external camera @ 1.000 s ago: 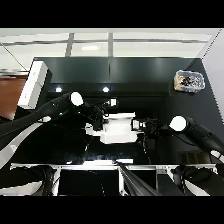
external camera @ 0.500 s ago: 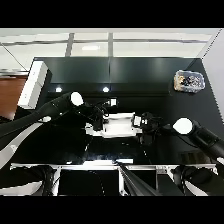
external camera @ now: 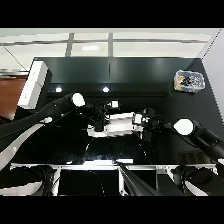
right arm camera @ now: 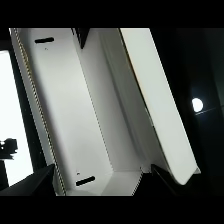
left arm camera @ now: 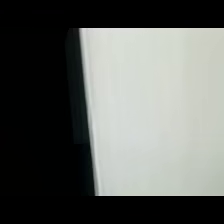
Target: Fold the box and place the chain.
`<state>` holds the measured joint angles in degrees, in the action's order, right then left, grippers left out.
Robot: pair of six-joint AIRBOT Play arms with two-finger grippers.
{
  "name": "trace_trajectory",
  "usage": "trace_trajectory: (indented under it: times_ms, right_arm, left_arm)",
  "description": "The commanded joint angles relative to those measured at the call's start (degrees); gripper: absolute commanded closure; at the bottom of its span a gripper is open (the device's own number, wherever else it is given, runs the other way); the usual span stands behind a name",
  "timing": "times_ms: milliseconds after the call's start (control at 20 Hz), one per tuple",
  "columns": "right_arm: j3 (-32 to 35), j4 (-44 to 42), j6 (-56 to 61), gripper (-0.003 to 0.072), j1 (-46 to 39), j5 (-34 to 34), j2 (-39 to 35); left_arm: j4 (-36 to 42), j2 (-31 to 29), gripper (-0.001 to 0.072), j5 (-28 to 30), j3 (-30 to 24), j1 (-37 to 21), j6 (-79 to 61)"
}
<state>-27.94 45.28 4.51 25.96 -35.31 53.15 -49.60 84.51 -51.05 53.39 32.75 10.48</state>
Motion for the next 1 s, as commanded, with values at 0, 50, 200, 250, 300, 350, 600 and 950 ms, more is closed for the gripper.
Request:
trace_trajectory:
  times_ms: [0,50,200,250,300,350,600,950]
  right_arm:
    - [0.0,1.5,1.2,-0.0014,-1.2,0.8,0.2]
    - [0.0,1.5,2.1,-0.0014,-2.5,0.6,0.2]
    - [0.0,1.2,2.1,-0.0014,-4.7,-2.2,0.3]
    - [0.0,0.5,2.0,-0.0014,-4.7,-3.3,0.3]
    - [0.0,-1.2,1.0,-0.0014,-4.7,-4.0,0.4]
    - [0.0,-3.5,-1.4,-0.0014,-4.7,-4.8,0.7]
    - [0.0,-13.5,-17.4,-0.0014,-4.7,-8.8,4.7]
    - [0.0,-11.1,-18.1,-0.0014,-4.9,-9.0,10.9]
  left_arm:
    - [0.2,0.0,0.0682,-0.1,0.1,0.1,-0.2]
    - [0.2,0.0,0.0681,-0.1,0.1,0.1,-0.2]
    - [0.2,0.0,0.0682,-0.1,0.1,0.1,-0.2]
    - [0.2,-0.1,0.0681,0.0,0.1,0.1,-0.2]
    - [0.2,-0.1,0.0681,0.0,0.1,0.1,-0.2]
    - [0.2,-0.1,0.0681,0.1,0.1,0.1,-0.2]
    - [0.2,-0.1,0.0681,0.0,0.1,0.1,-0.2]
    - [0.2,0.0,0.0681,0.1,0.1,0.1,-0.2]
